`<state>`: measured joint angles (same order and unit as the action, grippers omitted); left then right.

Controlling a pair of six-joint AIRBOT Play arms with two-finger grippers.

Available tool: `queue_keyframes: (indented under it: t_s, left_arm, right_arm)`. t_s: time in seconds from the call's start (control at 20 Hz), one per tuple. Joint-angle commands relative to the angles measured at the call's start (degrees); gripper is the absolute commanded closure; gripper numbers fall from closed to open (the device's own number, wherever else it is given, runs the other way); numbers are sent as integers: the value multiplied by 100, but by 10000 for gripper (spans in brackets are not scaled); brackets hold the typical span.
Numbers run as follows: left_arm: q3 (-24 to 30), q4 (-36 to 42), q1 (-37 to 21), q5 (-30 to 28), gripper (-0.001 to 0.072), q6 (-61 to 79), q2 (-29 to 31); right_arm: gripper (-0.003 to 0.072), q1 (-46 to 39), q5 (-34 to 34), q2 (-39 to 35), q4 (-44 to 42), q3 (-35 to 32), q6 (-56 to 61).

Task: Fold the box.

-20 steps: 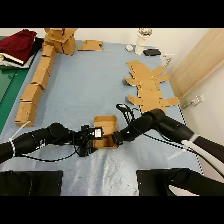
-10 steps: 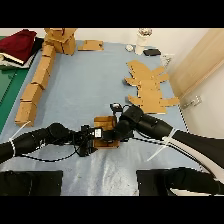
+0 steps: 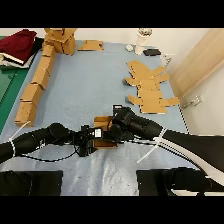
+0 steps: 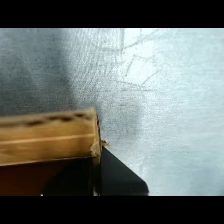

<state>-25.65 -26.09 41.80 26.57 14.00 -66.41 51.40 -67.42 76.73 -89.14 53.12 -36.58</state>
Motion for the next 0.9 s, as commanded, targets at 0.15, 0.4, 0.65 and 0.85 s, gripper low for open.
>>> queue_keyframes:
  t_s: [0.15,0.4,0.65,0.85]
  left_arm:
    - [0,-2,0,-2,221,2,-2]
    - [0,-2,0,-2,222,2,-2]
    - [0,-2,0,-2,221,2,-2]
    - [0,-2,0,-2,221,4,-2]
  right_arm:
    - [334,15,-98,-4,87,59,103]
    - [328,13,-407,-382,87,168,103]
    - [328,-42,-916,-1158,131,168,103]
    - [591,-592,-1174,-1891,216,149,-457]
